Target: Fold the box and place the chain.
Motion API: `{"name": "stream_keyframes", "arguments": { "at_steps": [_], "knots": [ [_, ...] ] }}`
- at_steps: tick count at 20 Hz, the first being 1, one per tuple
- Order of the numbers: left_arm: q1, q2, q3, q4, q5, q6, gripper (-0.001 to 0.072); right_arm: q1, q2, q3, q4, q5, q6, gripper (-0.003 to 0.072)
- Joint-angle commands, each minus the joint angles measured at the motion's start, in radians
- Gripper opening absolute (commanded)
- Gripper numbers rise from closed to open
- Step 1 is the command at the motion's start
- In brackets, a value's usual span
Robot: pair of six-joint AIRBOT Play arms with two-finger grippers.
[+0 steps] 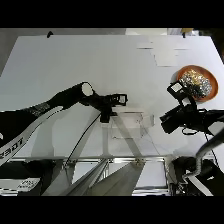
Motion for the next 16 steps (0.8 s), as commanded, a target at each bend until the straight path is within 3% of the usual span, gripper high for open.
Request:
{"name": "stream_keyframes", "arguments": {
  "at_steps": [1, 16],
  "knots": [
    [0.000, 0.000, 0.001, 0.023, -0.005, 0.004, -0.0001, 0.001, 0.001, 0.001, 0.001, 0.002, -0.029, 0.0341],
    [0.000, 0.000, 0.001, 0.019, 0.010, -0.037, 0.0010, 0.001, 0.000, 0.001, 0.063, 0.016, -0.134, 0.0334]
  ]
}}
